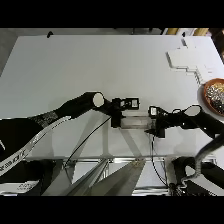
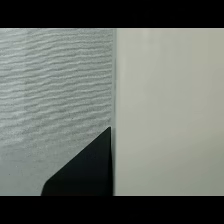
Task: Fold the box and place the chain.
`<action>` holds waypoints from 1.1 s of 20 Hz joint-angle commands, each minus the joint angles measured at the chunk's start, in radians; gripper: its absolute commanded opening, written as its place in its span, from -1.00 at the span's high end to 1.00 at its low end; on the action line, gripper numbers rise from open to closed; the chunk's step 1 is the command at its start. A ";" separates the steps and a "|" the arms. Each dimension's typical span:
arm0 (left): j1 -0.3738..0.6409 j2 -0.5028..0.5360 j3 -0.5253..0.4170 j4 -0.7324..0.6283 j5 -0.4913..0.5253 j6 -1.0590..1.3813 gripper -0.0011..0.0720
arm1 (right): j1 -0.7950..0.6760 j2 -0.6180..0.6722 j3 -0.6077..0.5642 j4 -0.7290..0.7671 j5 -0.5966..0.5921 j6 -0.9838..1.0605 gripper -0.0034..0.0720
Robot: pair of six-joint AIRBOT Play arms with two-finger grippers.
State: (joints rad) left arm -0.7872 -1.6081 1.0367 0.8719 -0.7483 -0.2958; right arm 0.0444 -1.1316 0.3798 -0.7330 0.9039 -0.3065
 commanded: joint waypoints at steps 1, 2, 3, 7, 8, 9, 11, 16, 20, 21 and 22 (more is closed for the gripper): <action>0.000 0.000 0.000 0.000 0.000 0.001 0.94 | -0.005 -0.001 0.000 0.014 0.002 -0.051 -0.77; 0.000 0.000 0.000 0.000 0.000 0.001 0.94 | -0.001 -0.001 0.000 0.023 0.002 -0.065 -0.77; 0.000 0.000 0.000 0.000 0.000 0.001 0.94 | 0.000 -0.001 0.000 0.026 0.002 -0.070 -0.77; 0.000 0.000 0.000 0.000 0.000 0.001 0.94 | 0.000 -0.001 0.000 0.029 0.001 -0.070 -0.77; 0.000 0.000 0.000 0.000 0.000 0.001 0.94 | 0.000 -0.001 0.000 0.031 0.001 -0.070 -0.77; 0.000 0.000 0.000 0.000 0.000 0.001 0.94 | 0.000 -0.001 0.000 0.031 0.001 -0.070 -0.77; 0.000 0.000 0.000 0.000 0.000 0.001 0.94 | 0.000 -0.001 0.000 0.031 0.001 -0.069 -0.77; 0.000 0.000 0.000 0.000 0.000 0.001 0.94 | 0.000 -0.002 0.000 0.030 0.003 -0.069 -0.37; 0.000 0.000 0.000 0.000 0.000 0.001 0.94 | 0.000 -0.018 0.000 0.027 0.010 -0.069 0.03; 0.000 0.000 0.000 0.000 0.000 0.001 0.94 | 0.000 -0.018 0.000 0.027 0.006 -0.069 0.03; 0.000 0.000 0.000 0.000 0.000 0.001 0.94 | 0.000 -0.018 0.000 0.027 0.003 -0.069 0.03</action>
State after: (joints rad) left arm -0.7872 -1.6085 1.0367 0.8719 -0.7486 -0.2951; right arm 0.0437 -1.1450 0.3801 -0.7029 0.9108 -0.3798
